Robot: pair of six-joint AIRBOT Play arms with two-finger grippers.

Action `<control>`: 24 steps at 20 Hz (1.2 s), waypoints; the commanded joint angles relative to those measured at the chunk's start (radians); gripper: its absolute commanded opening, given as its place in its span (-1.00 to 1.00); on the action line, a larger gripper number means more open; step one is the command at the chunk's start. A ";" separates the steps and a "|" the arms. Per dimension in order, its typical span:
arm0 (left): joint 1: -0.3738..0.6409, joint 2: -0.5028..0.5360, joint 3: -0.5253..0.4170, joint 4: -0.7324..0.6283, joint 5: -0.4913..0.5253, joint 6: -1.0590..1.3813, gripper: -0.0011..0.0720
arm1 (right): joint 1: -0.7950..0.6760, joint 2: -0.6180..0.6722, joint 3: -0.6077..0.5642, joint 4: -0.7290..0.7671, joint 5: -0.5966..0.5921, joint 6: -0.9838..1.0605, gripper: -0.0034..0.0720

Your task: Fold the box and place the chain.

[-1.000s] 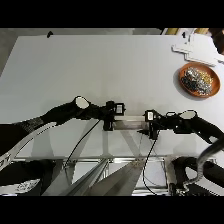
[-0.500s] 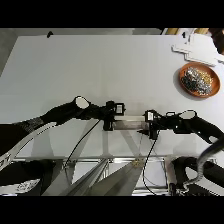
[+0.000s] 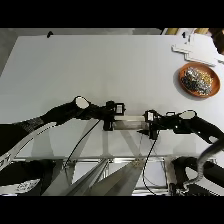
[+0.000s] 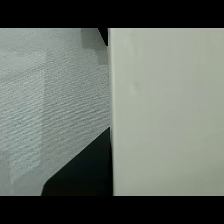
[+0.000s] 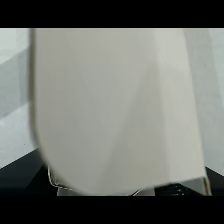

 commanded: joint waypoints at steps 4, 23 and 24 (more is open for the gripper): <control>-0.001 0.000 0.000 -0.002 -0.010 0.000 -0.95 | 0.000 0.000 0.000 0.000 -0.002 0.000 0.18; 0.028 0.230 0.000 0.446 -0.022 -0.598 0.60 | 0.000 0.000 0.000 0.000 -0.002 0.000 0.18; 0.038 0.265 0.000 0.522 -0.047 -0.700 0.60 | 0.000 0.000 0.000 0.000 -0.002 0.000 0.18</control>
